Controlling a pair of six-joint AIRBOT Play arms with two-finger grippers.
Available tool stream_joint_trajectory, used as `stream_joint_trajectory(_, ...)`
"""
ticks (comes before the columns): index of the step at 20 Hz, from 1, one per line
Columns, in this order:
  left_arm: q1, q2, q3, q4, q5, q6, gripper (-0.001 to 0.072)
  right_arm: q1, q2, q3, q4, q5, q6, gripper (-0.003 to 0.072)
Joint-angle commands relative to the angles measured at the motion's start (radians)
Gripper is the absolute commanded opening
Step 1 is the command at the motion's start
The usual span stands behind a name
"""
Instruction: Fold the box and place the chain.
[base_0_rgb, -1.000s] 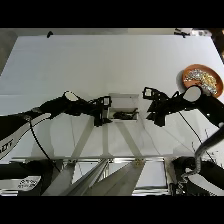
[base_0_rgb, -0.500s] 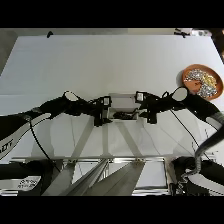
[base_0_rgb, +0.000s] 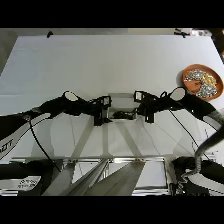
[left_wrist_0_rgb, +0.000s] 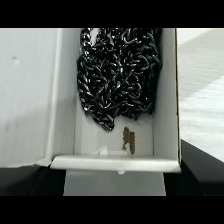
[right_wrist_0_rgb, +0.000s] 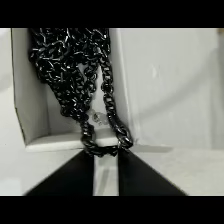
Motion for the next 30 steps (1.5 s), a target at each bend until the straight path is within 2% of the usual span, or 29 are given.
stream_joint_trajectory(1, 0.0, 0.001, 0.001, 0.0, -0.003, 0.0, 0.0314, 0.001, 0.0, 0.0, -0.003, 0.027, 0.004, 0.0036)
stream_joint_trajectory(6, 0.0, 0.001, 0.001, 0.0, -0.003, 0.0, 0.0314, -0.004, 0.036, 0.0, -0.153, 0.05, 0.131, 0.0019)
stream_joint_trajectory(14, 0.0, 0.001, 0.001, 0.0, -0.003, 0.0, 0.0314, 0.005, 0.195, 0.001, -0.186, 0.055, 0.381, 0.0019)
stream_joint_trajectory(17, 0.0, 0.001, 0.001, 0.0, -0.003, 0.0, 0.0314, 0.076, 0.233, 0.001, -0.143, 0.063, 0.479, 0.0019)
stream_joint_trajectory(21, 0.0, 0.001, 0.001, 0.0, -0.003, 0.0, 0.0314, 0.168, 0.215, 0.001, -0.04, -0.038, 0.587, 0.0019)
stream_joint_trajectory(25, 0.0, 0.001, 0.001, 0.0, -0.003, 0.0, 0.0314, 0.211, 0.185, 0.001, 0.111, -0.144, 0.589, 0.0019)
stream_joint_trajectory(30, 0.0, 0.001, 0.001, 0.0, -0.003, 0.0, 0.0314, 0.228, 0.111, 0.001, 0.216, -0.165, 0.589, 0.0021)
